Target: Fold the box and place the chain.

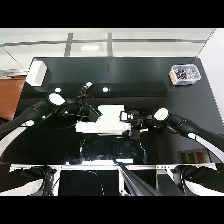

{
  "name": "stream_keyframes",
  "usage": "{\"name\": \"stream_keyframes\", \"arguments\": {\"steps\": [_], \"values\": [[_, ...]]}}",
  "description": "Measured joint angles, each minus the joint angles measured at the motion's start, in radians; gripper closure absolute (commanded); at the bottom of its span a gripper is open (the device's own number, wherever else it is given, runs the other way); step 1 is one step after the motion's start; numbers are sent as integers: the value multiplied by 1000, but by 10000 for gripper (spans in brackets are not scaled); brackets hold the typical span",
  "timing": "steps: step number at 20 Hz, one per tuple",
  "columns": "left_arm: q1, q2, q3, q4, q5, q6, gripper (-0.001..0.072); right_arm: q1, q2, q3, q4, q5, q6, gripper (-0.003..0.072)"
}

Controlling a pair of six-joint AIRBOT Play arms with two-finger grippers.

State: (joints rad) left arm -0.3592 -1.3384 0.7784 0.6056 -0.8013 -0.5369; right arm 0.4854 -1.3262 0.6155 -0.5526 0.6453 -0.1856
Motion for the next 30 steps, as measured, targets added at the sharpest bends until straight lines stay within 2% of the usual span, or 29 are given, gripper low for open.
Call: {"name": "stream_keyframes", "arguments": {"steps": [4,6,7,8,9,10,13,16,23,30], "values": [[60,192,4,142,-22,-66,679,0,0,0,0,0,2,505],[105,305,-38,201,-64,-60,679,0,0,0,0,0,2,506],[119,352,-66,214,-91,0,654,0,0,0,0,0,2,505],[130,395,-103,231,-143,89,459,0,0,0,0,0,2,506],[137,422,-137,243,-177,170,229,0,0,0,0,0,2,505],[143,444,-170,248,-182,250,19,0,0,0,0,-1,2,505],[151,461,-236,261,-163,402,2,0,0,0,0,-1,2,505],[144,436,-258,266,-116,496,2,0,0,0,1,-1,2,506],[62,332,-257,249,-59,580,2,0,0,0,1,-1,2,505],[37,226,-220,189,-19,599,23,0,0,0,1,-1,2,505]]}}
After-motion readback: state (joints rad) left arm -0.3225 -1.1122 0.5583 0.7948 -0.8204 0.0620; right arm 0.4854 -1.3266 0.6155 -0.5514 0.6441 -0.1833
